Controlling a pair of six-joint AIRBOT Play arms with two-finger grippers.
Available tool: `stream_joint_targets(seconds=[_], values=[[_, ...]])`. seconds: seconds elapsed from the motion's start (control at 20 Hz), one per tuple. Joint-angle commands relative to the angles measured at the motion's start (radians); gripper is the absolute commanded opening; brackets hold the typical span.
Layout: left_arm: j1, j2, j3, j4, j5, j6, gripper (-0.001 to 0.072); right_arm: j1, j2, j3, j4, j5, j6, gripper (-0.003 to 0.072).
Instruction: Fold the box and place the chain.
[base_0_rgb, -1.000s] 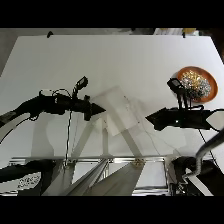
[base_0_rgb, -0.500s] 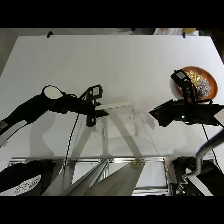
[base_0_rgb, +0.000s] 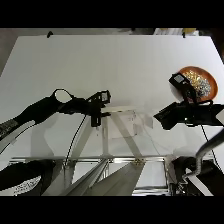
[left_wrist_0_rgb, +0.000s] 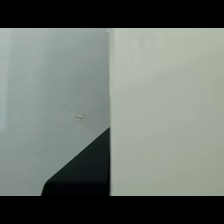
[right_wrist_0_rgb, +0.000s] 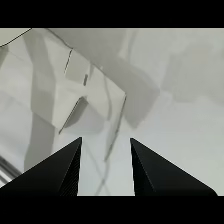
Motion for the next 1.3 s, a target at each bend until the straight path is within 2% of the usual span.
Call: stream_joint_targets(seconds=[0.0, 0.45, 0.7, 0.8, 0.95, 1.25], values=[[-0.003, -0.019, 0.001, 0.004, 0.068, 0.039, 0.0003, 0.0, 0.0, 0.0, -0.006, 0.008, -0.005, 0.0336], [-0.004, -0.089, 0.001, -0.002, 0.061, 0.092, 0.0003, 0.0, 0.0, -0.001, -0.006, 0.003, -0.008, 0.0336], [-0.004, -0.09, 0.002, 0.0, 0.063, 0.09, 0.0002, 0.0, -0.002, -0.001, -0.007, 0.0, -0.034, 0.0336], [-0.003, -0.09, 0.036, 0.039, 0.045, 0.034, 0.0, 0.0, -0.002, -0.001, -0.007, 0.0, -0.034, 0.0336], [-0.003, -0.097, 0.144, 0.183, -0.029, -0.05, 0.0, 0.0, -0.002, -0.001, -0.007, 0.0, -0.034, 0.0336], [-0.024, -0.163, 0.166, 0.111, -0.035, 0.023, 0.0001, 0.0, -0.002, -0.001, -0.007, 0.002, -0.034, 0.0336]])
